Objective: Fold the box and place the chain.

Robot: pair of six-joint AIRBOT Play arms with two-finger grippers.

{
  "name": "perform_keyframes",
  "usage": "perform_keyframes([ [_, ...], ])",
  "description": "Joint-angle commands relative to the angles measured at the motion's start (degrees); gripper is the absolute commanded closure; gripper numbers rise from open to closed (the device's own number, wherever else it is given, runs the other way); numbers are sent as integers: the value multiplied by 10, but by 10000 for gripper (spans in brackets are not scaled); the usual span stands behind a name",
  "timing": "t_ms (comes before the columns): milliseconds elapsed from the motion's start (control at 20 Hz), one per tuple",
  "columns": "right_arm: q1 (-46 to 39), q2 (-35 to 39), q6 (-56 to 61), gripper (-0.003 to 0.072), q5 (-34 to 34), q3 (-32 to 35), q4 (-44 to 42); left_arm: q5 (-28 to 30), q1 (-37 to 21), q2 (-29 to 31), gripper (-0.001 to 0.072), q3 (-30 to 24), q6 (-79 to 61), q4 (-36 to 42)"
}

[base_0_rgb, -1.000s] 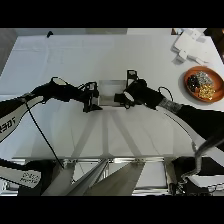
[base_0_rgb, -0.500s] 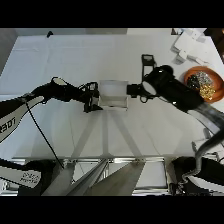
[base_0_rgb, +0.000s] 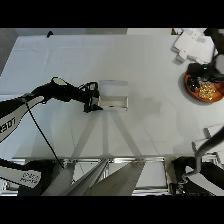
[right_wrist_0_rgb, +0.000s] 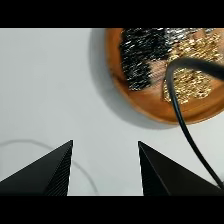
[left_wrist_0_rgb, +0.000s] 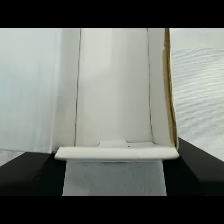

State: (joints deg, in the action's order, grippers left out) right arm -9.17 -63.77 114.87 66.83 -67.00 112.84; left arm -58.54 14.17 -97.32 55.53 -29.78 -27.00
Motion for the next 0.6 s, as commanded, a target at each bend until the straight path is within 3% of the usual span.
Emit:
perform_keyframes([
  [0, -157, -12, -113, 231, -80, 0, -34, 0, 0, 0, 696, 0, 0, 0],
  [250, -281, -128, -201, 227, -144, 0, -127, 0, 0, 0, 696, 0, 0, 0],
  [550, -284, -233, -228, 213, -232, 0, -136, 0, 0, 0, 696, 0, 0, 0],
])
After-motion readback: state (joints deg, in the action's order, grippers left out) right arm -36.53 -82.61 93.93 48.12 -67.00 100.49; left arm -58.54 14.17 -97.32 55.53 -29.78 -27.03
